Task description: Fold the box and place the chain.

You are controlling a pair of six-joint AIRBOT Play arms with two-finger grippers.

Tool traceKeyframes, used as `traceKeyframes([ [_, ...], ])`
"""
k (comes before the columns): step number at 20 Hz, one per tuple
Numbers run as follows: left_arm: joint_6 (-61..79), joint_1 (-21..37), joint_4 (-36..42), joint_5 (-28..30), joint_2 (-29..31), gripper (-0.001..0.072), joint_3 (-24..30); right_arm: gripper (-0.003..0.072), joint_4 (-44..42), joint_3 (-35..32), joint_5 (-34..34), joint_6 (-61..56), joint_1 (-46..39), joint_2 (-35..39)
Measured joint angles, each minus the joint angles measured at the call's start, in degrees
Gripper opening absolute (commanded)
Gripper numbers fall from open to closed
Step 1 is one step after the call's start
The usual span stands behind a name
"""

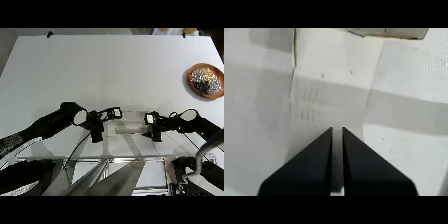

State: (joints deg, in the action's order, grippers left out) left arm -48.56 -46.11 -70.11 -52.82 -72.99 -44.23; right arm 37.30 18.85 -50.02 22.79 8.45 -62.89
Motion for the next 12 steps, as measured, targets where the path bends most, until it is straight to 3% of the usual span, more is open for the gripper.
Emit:
traceKeyframes([
  [4,13.2,0.3,4.7,7.0,0.0,0.0226,0.9,0.0342,0.0,0.0,0.0,0.0,0.0,0.0],
  [12,22.1,0.2,10.1,12.5,-0.9,0.0201,1.9,0.0342,0.0,0.0,0.0,0.0,0.0,0.0],
])
